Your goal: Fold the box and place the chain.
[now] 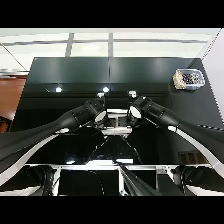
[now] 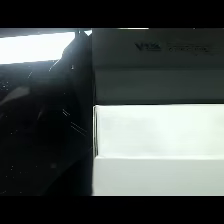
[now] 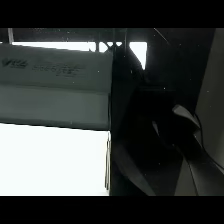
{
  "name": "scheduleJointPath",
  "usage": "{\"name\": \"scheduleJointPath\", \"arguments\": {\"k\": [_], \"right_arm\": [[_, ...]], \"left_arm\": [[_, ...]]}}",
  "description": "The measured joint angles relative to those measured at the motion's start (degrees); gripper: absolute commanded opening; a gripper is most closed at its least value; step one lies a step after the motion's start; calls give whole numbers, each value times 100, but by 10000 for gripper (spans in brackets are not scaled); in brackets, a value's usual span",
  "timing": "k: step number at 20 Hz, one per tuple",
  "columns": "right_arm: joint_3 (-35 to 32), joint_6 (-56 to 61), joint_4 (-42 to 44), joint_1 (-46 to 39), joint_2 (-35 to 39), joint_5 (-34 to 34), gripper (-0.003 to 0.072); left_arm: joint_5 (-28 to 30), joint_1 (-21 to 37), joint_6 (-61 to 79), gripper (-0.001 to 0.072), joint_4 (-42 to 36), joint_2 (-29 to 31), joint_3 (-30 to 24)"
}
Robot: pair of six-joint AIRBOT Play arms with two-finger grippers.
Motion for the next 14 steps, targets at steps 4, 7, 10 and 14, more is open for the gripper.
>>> {"name": "scheduleJointPath", "arguments": {"k": [4,7,10,14], "right_arm": [[0,7,-2,2,-4,46,247],[0,46,-2,2,-46,50,247],[0,68,26,2,-127,52,16],[7,107,81,0,-162,31,27]], "left_arm": [[26,0,31,27,22,0,0],[22,0,22,27,17,0,0],[11,0,22,26,17,0,0],[0,0,2,26,4,0,0]]}}
